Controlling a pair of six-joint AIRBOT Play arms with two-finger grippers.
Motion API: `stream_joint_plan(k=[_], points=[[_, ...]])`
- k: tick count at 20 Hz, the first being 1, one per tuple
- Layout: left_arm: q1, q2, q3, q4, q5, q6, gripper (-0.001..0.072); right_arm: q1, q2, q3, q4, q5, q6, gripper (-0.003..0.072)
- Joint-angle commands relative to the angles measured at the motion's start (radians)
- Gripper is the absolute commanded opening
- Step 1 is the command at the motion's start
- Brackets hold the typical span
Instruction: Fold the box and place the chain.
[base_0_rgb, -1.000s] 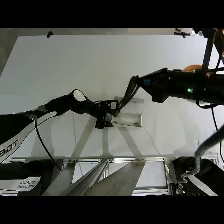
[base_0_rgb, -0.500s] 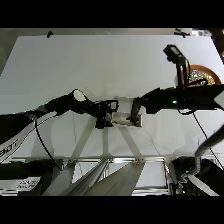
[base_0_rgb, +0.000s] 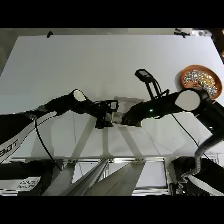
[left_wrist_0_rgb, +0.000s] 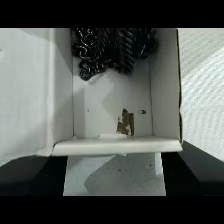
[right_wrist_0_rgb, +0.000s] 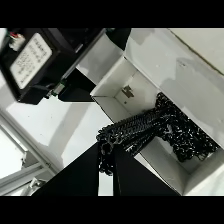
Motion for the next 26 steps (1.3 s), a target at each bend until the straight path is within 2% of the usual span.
stream_joint_plan(k=[1, 9, 12, 14, 16, 19, 22, 24, 26], points=[[0.0, 0.0, 0.0, 0.0, 0.0, 0.0, 0.0255, 0.013, -0.076, -0.005, -0.037, -0.004, 0.038, 0.0006], [0.0, 0.0, 0.0, 0.0, 0.0, 0.0, 0.0255, 0.013, -0.174, -0.012, -0.08, -0.069, 0.098, 0.0008], [0.0, 0.0, 0.0, 0.0, 0.0, 0.0, 0.0255, 0.013, -0.197, -0.012, -0.106, -0.123, 0.156, 0.0114], [0.0, 0.0, 0.0, 0.0, 0.0, 0.0, 0.0255, 0.011, -0.197, -0.012, -0.133, -0.126, 0.167, 0.012], [0.0, 0.0, 0.0, 0.0, 0.001, 0.0, 0.0255, 0.002, -0.197, -0.012, -0.13, -0.097, 0.175, 0.0244], [0.0, 0.0, 0.0, 0.0, 0.001, 0.0, 0.0255, -0.007, -0.183, -0.01, -0.129, -0.042, 0.173, 0.0244], [0.0, 0.0, 0.0, 0.0, 0.0, 0.0, 0.0255, -0.045, -0.083, -0.01, -0.171, -0.013, 0.172, 0.0235], [0.0, 0.0, 0.0, 0.0, 0.0, 0.0, 0.0255, -0.086, 0.022, -0.01, -0.177, 0.003, 0.127, 0.0185], [0.0, 0.0, 0.0, 0.0, 0.0, 0.0, 0.0255, -0.112, 0.127, -0.01, -0.178, 0.076, 0.042, 0.0082]])
